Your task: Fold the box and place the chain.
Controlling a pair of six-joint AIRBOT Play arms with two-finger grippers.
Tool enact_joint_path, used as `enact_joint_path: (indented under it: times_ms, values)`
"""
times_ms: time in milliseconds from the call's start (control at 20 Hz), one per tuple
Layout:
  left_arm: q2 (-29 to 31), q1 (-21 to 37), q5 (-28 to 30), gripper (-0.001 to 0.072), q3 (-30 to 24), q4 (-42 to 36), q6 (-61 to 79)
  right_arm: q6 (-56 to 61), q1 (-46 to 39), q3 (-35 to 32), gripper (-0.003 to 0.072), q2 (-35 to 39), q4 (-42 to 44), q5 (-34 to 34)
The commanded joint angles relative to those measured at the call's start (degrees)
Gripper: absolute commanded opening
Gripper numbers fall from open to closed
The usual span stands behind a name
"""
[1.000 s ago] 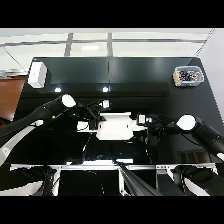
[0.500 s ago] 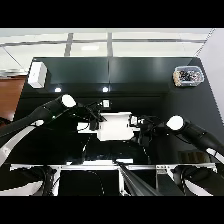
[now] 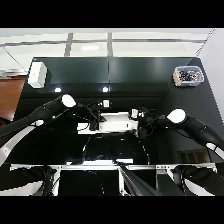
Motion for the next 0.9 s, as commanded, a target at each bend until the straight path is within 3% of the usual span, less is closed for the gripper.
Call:
enact_joint_path:
  times_ms: [0, 850]
  values:
    - [-0.04, 0.02, 0.02, 0.0029, 0.07, -0.02, 0.07, -2.21, -1.03, 1.9, 0.0698, -0.07, 0.72, 0.33]
    - [-0.04, 0.02, 0.02, 0.0029, 0.07, 0.0, 0.07, -5.35, -4.11, 2.16, 0.0697, -2.54, 2.01, 1.49]
